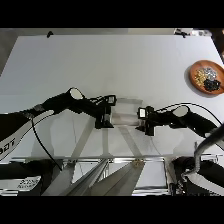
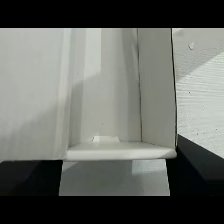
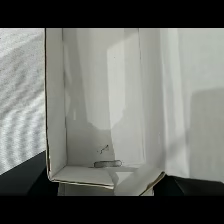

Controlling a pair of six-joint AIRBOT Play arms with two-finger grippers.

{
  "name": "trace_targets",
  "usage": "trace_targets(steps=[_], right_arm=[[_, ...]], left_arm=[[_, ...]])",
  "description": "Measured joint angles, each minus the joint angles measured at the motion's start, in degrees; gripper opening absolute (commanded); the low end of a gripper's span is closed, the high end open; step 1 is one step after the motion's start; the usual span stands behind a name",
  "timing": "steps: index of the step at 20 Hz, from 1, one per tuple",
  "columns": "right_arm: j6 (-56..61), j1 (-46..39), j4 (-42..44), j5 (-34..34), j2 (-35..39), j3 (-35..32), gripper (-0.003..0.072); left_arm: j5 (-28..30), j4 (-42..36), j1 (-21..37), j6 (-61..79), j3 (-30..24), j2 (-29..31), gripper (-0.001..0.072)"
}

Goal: Fold the box and place the chain.

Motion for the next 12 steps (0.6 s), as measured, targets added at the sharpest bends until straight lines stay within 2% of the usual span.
trace_targets(steps=[12], right_arm=[[0.02, 0.02, 0.02, 0.07, 0.00, 0.00, 0.0482]], left_arm=[[2.91, 4.55, -0.04, -3.78, -0.04, 1.42, 0.0391]])
